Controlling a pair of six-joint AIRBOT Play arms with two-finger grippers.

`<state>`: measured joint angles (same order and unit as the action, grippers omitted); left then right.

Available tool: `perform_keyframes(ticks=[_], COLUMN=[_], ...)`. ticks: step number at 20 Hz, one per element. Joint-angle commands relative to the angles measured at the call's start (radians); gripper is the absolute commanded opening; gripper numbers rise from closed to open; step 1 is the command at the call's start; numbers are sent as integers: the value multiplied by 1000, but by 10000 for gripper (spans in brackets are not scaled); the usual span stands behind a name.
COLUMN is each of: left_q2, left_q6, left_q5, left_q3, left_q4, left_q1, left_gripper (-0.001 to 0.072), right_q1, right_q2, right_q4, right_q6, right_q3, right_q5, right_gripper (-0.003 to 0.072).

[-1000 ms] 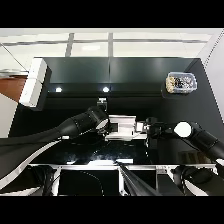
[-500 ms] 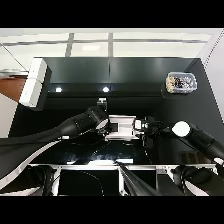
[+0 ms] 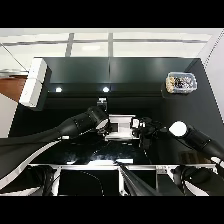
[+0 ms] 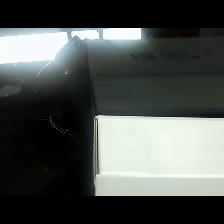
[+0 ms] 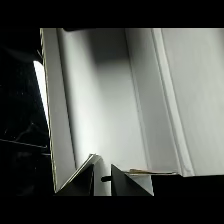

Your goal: Fold the box and place the chain.

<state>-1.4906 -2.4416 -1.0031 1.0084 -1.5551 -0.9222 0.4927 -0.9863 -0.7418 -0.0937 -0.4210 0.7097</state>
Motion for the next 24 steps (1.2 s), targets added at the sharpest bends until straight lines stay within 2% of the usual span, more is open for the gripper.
perform_keyframes(ticks=[1, 16, 24], left_q2=[0, 0, 0], left_q6=[0, 0, 0], left_q5=[0, 0, 0], left_q3=[0, 0, 0], left_q4=[0, 0, 0], left_q1=[1, 1, 1], left_gripper=[34, 34, 34], right_q1=[2, 2, 2], right_q2=[-3, -3, -19], right_q4=[35, 35, 101], right_q6=[0, 0, 1], right_q3=[-1, -1, -1], right_q5=[-4, -19, -106], right_gripper=[120, 120, 121])
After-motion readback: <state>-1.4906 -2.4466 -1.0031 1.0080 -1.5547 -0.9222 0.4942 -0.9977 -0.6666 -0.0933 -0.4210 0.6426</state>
